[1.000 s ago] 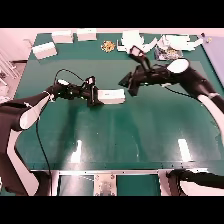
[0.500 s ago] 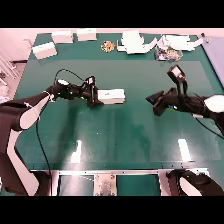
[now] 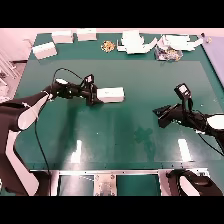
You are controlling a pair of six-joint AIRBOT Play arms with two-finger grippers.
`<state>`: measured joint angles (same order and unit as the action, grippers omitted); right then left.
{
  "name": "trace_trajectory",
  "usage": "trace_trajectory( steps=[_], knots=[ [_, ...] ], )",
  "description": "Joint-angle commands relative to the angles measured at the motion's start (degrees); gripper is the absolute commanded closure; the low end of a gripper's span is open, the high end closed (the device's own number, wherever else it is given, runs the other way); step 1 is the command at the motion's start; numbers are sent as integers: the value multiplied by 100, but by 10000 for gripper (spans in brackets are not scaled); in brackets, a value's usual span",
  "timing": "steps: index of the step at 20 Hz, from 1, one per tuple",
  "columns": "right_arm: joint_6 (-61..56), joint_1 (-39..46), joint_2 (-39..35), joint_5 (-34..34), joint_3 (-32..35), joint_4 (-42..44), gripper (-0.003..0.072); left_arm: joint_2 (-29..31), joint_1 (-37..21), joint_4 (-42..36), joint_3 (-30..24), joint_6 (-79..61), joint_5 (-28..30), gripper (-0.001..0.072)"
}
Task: Fold the box and place the chain.
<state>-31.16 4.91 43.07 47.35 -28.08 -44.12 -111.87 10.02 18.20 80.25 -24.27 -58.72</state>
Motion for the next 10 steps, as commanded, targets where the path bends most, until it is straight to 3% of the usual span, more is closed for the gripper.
trace_trajectory(
  steps=[1, 5, 10],
  knots=[
    [11, 33, -26, -2, 68, -7, 679, 229, -245, 125, -7, 844, 101, 694],
    [9, 33, -26, -2, 68, -2, 679, 732, -850, 184, -44, 1399, -142, 695],
    [-2, 33, -26, -2, 68, 20, 679, 1602, -1729, 247, -44, 2059, -20, 696]
  ],
)
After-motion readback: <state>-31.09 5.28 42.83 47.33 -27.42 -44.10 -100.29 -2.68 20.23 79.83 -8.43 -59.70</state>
